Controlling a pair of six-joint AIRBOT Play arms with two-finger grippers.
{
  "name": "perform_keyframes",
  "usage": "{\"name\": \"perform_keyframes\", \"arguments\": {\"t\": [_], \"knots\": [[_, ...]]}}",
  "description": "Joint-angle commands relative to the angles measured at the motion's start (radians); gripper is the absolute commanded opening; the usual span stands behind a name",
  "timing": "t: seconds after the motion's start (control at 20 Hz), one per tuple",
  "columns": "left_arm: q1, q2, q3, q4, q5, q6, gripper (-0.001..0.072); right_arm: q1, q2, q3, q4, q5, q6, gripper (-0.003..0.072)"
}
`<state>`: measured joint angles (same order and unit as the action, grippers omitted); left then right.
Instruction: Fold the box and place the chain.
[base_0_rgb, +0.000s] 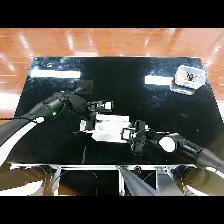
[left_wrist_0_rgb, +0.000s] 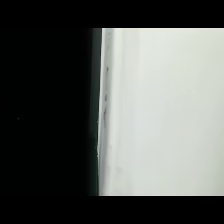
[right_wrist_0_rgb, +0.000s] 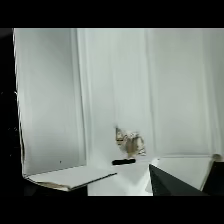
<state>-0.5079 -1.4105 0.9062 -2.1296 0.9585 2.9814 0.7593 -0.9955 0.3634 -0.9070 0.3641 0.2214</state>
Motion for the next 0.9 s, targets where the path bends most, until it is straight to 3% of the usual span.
{"name": "perform_keyframes", "arguments": {"t": [0.0,0.3,0.85], "knots": [[0.000,-0.001,0.001,-0.002,0.012,-0.001,0.0019,0.005,0.005,0.019,0.063,-0.013,0.010,0.0708],[0.000,-0.001,0.001,-0.002,0.013,-0.001,0.0019,-0.079,0.072,0.041,0.057,0.110,0.039,0.0708],[0.000,-0.001,0.001,-0.002,0.011,-0.004,0.0019,-0.136,0.072,0.042,0.058,0.027,-0.002,0.0708]]}}
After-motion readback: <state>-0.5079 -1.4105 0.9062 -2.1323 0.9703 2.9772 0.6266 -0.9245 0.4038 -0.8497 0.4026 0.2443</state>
